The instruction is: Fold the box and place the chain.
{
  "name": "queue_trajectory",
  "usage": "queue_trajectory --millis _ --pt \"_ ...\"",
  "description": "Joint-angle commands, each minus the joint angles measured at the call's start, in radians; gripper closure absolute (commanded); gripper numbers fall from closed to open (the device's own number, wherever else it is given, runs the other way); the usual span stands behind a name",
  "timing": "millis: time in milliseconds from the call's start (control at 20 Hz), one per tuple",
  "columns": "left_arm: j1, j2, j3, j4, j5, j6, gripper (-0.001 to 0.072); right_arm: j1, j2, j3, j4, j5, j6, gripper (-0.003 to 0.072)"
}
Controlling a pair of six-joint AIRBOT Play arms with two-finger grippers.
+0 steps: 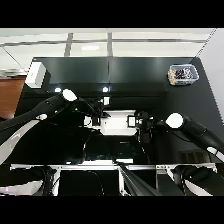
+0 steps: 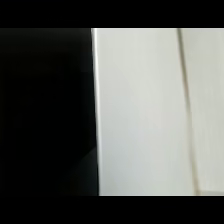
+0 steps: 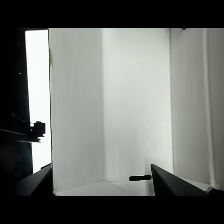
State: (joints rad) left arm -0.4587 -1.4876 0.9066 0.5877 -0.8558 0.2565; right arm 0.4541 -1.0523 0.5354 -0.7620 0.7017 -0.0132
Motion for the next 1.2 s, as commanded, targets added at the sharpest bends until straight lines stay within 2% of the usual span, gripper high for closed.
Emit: queue_trajectory --millis 0,450,650,800,950,1150 --pt "-0.001 -0.001 0.001 0.002 -0.001 0.002 0.0687 -0.014 0.05 0.001 0.007 -0.071 0.021 -0.0026" --pt "-0.001 -0.001 0.001 -0.001 -0.001 0.002 0.0686 -0.087 0.05 0.002 0.018 -0.077 0.021 -0.0025" --pt "-0.001 -0.001 0.001 -0.006 0.0 0.002 0.0686 -0.129 0.045 0.002 0.129 -0.045 -0.051 -0.0026" --pt "-0.001 -0.001 0.001 -0.021 0.0 0.002 0.0687 -0.13 -0.001 0.002 0.169 -0.027 -0.11 -0.0026" --pt "-0.001 -0.001 0.001 -0.023 0.0 0.002 0.0687 -0.13 -0.061 0.004 0.301 -0.011 -0.292 -0.0026" --pt "-0.001 -0.001 0.001 -0.023 -0.001 0.002 0.0687 -0.13 -0.158 0.033 0.283 0.016 -0.354 -0.0026"
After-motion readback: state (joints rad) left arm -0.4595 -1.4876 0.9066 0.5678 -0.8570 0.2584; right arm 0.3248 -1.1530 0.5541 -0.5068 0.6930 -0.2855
